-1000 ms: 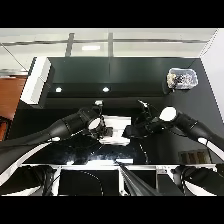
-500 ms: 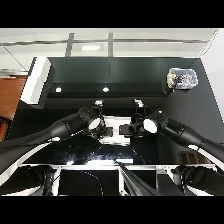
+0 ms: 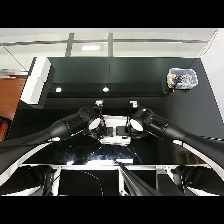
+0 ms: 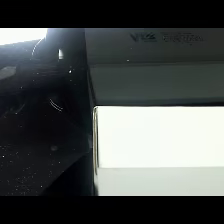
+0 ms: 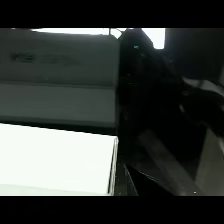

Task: Fold the box and place the chain.

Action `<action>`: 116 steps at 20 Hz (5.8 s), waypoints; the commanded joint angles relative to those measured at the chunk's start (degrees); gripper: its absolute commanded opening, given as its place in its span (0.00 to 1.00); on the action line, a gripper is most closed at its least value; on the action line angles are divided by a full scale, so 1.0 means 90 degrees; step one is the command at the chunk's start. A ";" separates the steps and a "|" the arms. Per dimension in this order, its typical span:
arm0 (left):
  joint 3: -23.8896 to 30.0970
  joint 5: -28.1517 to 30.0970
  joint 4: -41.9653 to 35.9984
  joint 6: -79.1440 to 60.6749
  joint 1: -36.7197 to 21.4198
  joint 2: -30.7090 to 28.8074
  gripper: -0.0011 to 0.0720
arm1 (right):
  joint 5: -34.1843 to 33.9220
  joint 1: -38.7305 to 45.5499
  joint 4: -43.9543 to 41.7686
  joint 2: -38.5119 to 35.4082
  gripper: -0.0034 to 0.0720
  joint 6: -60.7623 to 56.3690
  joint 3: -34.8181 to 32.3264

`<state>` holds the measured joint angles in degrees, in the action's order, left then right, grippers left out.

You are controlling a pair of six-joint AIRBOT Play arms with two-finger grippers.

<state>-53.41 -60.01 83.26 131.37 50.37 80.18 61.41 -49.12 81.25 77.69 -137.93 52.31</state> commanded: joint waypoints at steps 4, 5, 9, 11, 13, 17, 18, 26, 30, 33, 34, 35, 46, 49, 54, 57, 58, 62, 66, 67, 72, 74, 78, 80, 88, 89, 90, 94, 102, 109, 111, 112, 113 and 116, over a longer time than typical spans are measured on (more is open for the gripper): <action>0.0000 -0.0007 0.0002 0.0000 -0.0002 0.0002 0.05 | 0.0143 -0.0097 0.0189 0.0121 0.38 -0.0299 0.0070; 0.0000 -0.0007 0.0002 0.0000 -0.0002 0.0002 0.05 | 0.0148 -0.0112 0.0185 0.0121 0.38 -0.0299 0.0070; 0.0000 -0.0007 0.0002 0.0000 -0.0002 0.0002 0.05 | 0.0078 -0.0112 0.0175 0.0134 0.23 -0.0321 0.0070; 0.0000 -0.0007 0.0002 0.0000 -0.0002 0.0002 0.05 | 0.0015 -0.0112 0.0168 0.0134 0.05 -0.0316 0.0070; 0.0000 -0.0010 0.0002 0.0000 -0.0002 0.0002 0.05 | -0.0019 -0.0114 0.0168 0.0134 0.06 -0.0318 0.0070; 0.0000 -0.0010 0.0005 0.0000 -0.0005 0.0002 0.05 | -0.0007 -0.0112 0.0170 0.0134 0.06 -0.0316 0.0070; 0.0000 -0.0010 0.0002 0.0000 -0.0002 0.0002 0.05 | -0.0010 -0.0112 0.0172 0.0134 0.06 -0.0308 0.0070; 0.0000 -0.0029 0.0007 0.0000 -0.0005 0.0002 0.05 | 0.0095 -0.0100 0.0503 -0.0364 0.39 0.0488 0.0070; 0.0000 -0.0022 0.0005 0.0000 -0.0005 0.0002 0.05 | 0.0461 0.0340 0.0928 -0.1639 0.38 0.0918 0.0070; 0.0000 -0.0036 0.0005 0.0000 -0.0005 0.0002 0.05 | 0.0466 0.1231 0.0809 -0.2866 0.38 0.1508 0.0070; 0.0000 -0.0034 0.0002 0.0002 -0.0005 0.0002 0.05 | 0.0430 0.1627 0.0816 -0.3150 0.38 0.1756 0.0070; 0.0000 -0.0034 0.0002 0.0000 -0.0005 0.0002 0.05 | 0.0396 0.2076 0.0957 -0.3332 0.38 0.2113 0.0070; 0.0000 -0.0034 0.0002 0.0000 -0.0005 0.0002 0.05 | -0.1659 0.5977 0.1469 -0.0435 0.92 0.3592 0.1569; 0.0000 -0.0029 0.0002 0.0000 -0.0005 0.0002 0.05 | -0.1122 0.6156 0.1474 0.0988 0.92 0.3582 0.3206; 0.0000 -0.0027 0.0005 0.0000 -0.0005 0.0002 0.05 | -0.0007 0.6535 0.1472 0.2688 0.86 0.3062 0.4903; 0.0000 -0.0027 0.0005 0.0000 -0.0005 0.0002 0.05 | -0.0155 0.6727 0.1472 0.3082 0.86 0.2414 0.5068; 0.0000 -0.0027 0.0005 0.0000 -0.0005 0.0002 0.05 | -0.0233 0.6771 0.1474 0.3164 0.86 0.2263 0.5068; 0.0000 -0.0027 0.0005 0.0000 -0.0005 0.0002 0.05 | -0.0454 0.6914 0.1377 0.3514 0.86 0.1906 0.5071; 0.0000 -0.0024 0.0005 0.0000 -0.0005 0.0002 0.05 | -0.0576 0.6953 0.0886 0.3772 0.62 0.1911 0.5071; 0.0000 -0.0022 0.0007 0.0000 -0.0005 0.0002 0.05 | -0.0566 0.6953 0.0818 0.3781 0.53 0.1931 0.5071; 0.0000 -0.0005 0.0024 0.0000 -0.0010 0.0002 0.05 | -0.0049 0.7072 0.0585 0.3492 0.06 0.2679 0.5071; 0.0000 -0.0002 0.0024 0.0000 -0.0010 0.0002 0.05 | 0.0100 0.7152 0.0452 0.3050 0.05 0.3373 0.5071; 0.0000 -0.0005 0.0024 0.0000 -0.0010 0.0002 0.05 | 0.0350 0.7232 -0.0015 0.1569 0.05 0.4772 0.5071; 0.0000 -0.0002 0.0024 0.0000 -0.0010 0.0002 0.05 | 0.0389 0.7218 -0.0330 0.0767 0.05 0.5217 0.5071; 0.0000 -0.0002 0.0024 0.0000 -0.0010 0.0002 0.05 | 0.1229 0.7201 -0.1542 -0.1426 0.05 0.6205 0.5066; 0.0000 -0.0002 0.0024 0.0000 -0.0010 0.0002 0.05 | 0.1348 0.7082 -0.1530 -0.1715 0.05 0.6261 0.4993; 0.0000 -0.0002 0.0024 0.0002 -0.0010 0.0002 0.05 | 0.1372 0.6917 -0.1350 -0.2045 0.05 0.6251 0.4792; 0.0000 -0.0005 0.0022 0.0000 -0.0010 0.0002 0.05 | 0.1790 0.6040 -0.1406 -0.3432 0.05 0.6239 0.3432; 0.0000 -0.0005 0.0024 0.0000 -0.0010 0.0002 0.05 | 0.3220 0.4488 -0.3245 -0.3728 0.05 0.6545 0.2293; 0.0012 -0.0002 0.0000 0.0002 -0.0010 0.0002 0.05 | 0.3145 0.3835 -0.4473 -0.3674 0.05 0.6550 0.1841; 0.0012 0.0107 -0.0005 0.0005 -0.0007 0.0002 0.05 | 0.2861 0.3623 -0.4631 -0.3560 0.05 0.6572 0.1795; 0.0012 0.0129 -0.0073 0.0005 0.0002 0.0002 0.05 | 0.2664 0.3492 -0.4699 -0.3480 0.05 0.6569 0.1795; 0.0012 0.0153 -0.0146 0.0002 0.0000 0.0002 0.05 | 0.2433 0.3334 -0.4794 -0.3385 0.05 0.6572 0.1795; 0.0012 0.0163 -0.0141 0.0002 0.0000 0.0002 0.05 | 0.1923 0.2931 -0.4860 -0.3031 0.05 0.6652 0.1795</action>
<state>-53.30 -58.94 82.46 131.41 50.37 80.18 83.40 -19.64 39.55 48.05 -78.67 68.66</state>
